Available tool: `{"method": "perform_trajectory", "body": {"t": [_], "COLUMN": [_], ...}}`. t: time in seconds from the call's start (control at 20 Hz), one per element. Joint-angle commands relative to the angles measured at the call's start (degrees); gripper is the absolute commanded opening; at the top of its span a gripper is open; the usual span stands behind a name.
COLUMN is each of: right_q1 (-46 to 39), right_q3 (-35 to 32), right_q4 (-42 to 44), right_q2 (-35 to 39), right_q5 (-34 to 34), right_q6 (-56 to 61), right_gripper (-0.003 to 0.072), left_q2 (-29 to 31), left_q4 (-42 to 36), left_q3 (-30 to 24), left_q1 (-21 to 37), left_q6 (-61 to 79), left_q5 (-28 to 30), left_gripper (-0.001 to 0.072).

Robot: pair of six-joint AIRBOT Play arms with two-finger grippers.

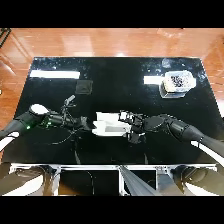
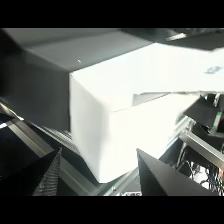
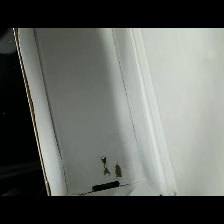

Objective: Fold the box and place the chain.

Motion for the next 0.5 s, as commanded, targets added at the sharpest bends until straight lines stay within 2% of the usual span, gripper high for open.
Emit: {"method": "perform_trajectory", "body": {"t": [0.0, 0.3, 0.45], "right_q1": [0.0, 0.0, 0.0], "right_q3": [0.0, 0.0, 0.0], "right_q4": [0.0, 0.0, 0.0], "right_q2": [0.0, 0.0, 0.0], "right_q5": [0.0, 0.0, 0.0], "right_q6": [0.0, 0.0, 0.3], "right_gripper": [0.0249, 0.0249, 0.0249], "left_q2": [0.1, 0.2, 2.1], "left_q4": [-0.4, -3.2, -0.5], "left_q3": [0.2, 0.2, 0.9], "left_q1": [-1.0, -1.0, -3.4], "left_q6": [0.0, 0.7, -1.0], "left_q5": [-1.4, -1.3, 3.6], "left_gripper": [0.0576, 0.0576, 0.0575]}}
